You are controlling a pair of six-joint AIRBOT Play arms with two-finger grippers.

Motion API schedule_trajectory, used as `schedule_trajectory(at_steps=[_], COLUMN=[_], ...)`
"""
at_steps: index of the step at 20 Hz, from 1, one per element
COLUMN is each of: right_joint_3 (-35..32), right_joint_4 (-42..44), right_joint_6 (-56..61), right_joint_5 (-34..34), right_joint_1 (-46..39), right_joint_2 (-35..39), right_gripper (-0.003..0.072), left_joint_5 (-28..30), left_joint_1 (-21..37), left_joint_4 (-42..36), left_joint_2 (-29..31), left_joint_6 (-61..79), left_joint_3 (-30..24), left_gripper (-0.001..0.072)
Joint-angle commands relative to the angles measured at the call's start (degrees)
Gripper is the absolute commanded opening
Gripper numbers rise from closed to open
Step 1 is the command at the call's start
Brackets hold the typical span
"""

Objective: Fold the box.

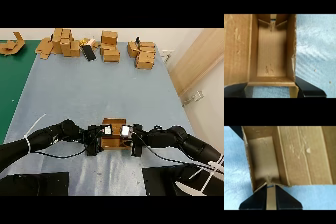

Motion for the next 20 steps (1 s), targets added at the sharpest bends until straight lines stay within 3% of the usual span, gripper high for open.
schedule_trajectory(at_steps=[1, 3, 5, 6, 11, 12, 13, 14, 17, 20], right_joint_3=[0.0, 0.0, 0.0, 0.0, 0.0, 0.0, 0.0, 0.0, 1.7, 5.9], right_joint_4=[0.9, 2.2, 2.8, 2.7, 2.7, 2.4, 1.9, 0.6, -8.8, -14.0], right_joint_6=[-1.2, -1.7, -3.6, -3.8, -3.7, -3.5, -2.8, 0.0, 17.6, 35.9], right_joint_5=[3.0, 3.5, 3.9, 3.9, 3.1, 2.1, 0.2, -1.2, -5.4, -15.2], right_joint_1=[1.9, 2.9, 3.0, 3.0, 2.9, 2.5, 1.5, -0.3, -6.8, -13.8], right_joint_2=[-1.2, -2.0, -2.2, -2.2, -2.2, -2.1, -1.6, -0.5, 4.8, 9.7], right_gripper=[0.0155, 0.0178, 0.0487, 0.0527, 0.0521, 0.0473, 0.0333, 0.028, 0.028, 0.0268], left_joint_5=[0.0, 0.0, 0.0, 0.0, 0.0, 0.0, 0.0, 0.0, 0.0, 0.0], left_joint_1=[0.0, 0.0, 0.0, 0.0, 0.0, 0.0, 0.0, 0.0, 0.0, 0.0], left_joint_4=[0.0, 0.0, 0.0, 0.0, 0.0, 0.0, 0.0, 0.0, 0.0, 0.0], left_joint_2=[0.0, 0.1, 0.1, 0.1, 0.1, 0.1, 0.1, 0.1, 0.1, 0.1], left_joint_6=[0.0, 0.0, 0.0, 0.0, 0.0, 0.0, 0.0, 0.0, 0.0, 0.0], left_joint_3=[0.0, 0.0, 0.0, 0.0, 0.0, 0.0, 0.0, 0.0, 0.0, 0.0], left_gripper=[0.0467, 0.0467, 0.0467, 0.0467, 0.0467, 0.0467, 0.0467, 0.0467, 0.0467, 0.0467])
